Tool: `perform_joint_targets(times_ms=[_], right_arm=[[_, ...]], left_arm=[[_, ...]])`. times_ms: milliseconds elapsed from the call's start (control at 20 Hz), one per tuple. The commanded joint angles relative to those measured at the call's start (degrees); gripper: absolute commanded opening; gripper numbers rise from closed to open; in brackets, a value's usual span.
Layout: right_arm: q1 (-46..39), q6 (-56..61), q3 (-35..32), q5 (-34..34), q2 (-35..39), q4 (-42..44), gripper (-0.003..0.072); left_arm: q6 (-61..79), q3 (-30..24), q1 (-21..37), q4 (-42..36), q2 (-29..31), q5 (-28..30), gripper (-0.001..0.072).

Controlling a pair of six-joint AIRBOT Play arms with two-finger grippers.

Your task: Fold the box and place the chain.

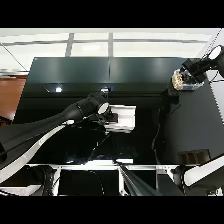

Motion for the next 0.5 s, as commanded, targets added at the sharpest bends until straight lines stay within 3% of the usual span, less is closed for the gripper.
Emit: perform_joint_targets(times_ms=[0, 150, 250, 300, 350, 400, 450], right_arm=[[-0.3, 3.5, 3.0, 2.1, -4.2, 3.3, 0.0593], [-0.2, 4.7, 3.0, 2.2, -5.4, 3.8, 0.0590], [-0.2, 4.9, 3.0, 2.2, -6.0, 4.1, 0.0525], [-0.2, 4.9, 3.0, 2.2, -6.0, 4.0, 0.0378], [-0.6, 4.1, 3.1, 2.4, -5.8, 4.2, 0.0182], [-0.9, 2.1, 3.2, 2.7, -5.5, 4.9, 0.0073], [-1.2, -0.3, 3.2, 3.3, -4.9, 5.4, 0.0055]], left_arm=[[0.0, 0.0, 0.0, 0.0, 0.0, 0.1, 0.0027], [0.0, 0.0, 0.0, 0.0, 0.0, 0.0, 0.0027], [0.0, 0.0, 0.0, 0.0, 0.0, 0.0, 0.0027], [0.0, 0.0, 0.0, 0.0, 0.0, 0.0, 0.0027], [0.0, 0.0, 0.0, 0.0, 0.0, 0.0, 0.0027], [0.0, 0.0, 0.0, 0.0, 0.0, 0.0, 0.0027], [0.0, 0.0, 0.0, 0.0, 0.0, 0.0, 0.0027]])
